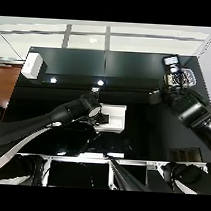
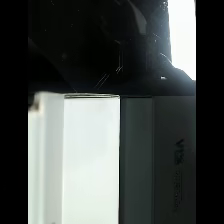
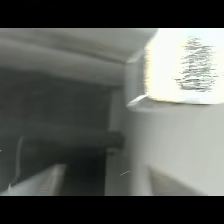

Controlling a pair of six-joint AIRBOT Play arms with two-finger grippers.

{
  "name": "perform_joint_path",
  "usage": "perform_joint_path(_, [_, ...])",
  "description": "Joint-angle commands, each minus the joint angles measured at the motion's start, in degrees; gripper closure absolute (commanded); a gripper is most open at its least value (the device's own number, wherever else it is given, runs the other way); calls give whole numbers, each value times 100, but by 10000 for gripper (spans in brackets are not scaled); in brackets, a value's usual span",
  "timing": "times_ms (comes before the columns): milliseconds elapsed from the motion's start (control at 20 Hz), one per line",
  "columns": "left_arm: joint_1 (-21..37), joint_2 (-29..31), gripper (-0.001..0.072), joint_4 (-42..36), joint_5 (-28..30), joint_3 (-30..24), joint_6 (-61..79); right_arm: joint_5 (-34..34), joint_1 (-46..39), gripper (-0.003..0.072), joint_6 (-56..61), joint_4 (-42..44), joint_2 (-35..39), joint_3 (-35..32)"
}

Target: Fold the box and place the chain.

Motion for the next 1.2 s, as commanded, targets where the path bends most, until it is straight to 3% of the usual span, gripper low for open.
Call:
perform_joint_path(0, [4, -2, 683, 0, 4, -2, 0, -1821, -1659, -17, 367, 98, -138, -649])
perform_joint_path(150, [4, -2, 683, 2, 7, -2, 0, -2830, -3091, -17, 236, 1449, -881, -424])
perform_joint_path(250, [4, -2, 683, 2, 9, -2, 0, -2916, -3613, -17, -273, 2103, -1532, 219])
perform_joint_path(500, [4, -2, 683, -2, 7, -2, -2, -1873, -4113, -10, -863, 2538, -3434, 2306])
perform_joint_path(700, [4, -2, 683, -2, 2, -2, -2, -1123, -4266, -8, -1696, 3536, -4675, 3578])
perform_joint_path(750, [4, -2, 683, 0, 4, -2, -2, -997, -4264, 83, -1733, 3569, -4898, 3792])
perform_joint_path(900, [4, -2, 683, 0, 4, -2, 0, -1010, -4260, 107, -1740, 3565, -5224, 4096])
perform_joint_path(1000, [4, -2, 683, 0, 4, -2, 0, -1014, -4262, 222, -1738, 3563, -5283, 4118])
perform_joint_path(1150, [4, -2, 683, 0, 4, -2, 0, -942, -4266, 222, -1744, 3563, -5320, 4118])
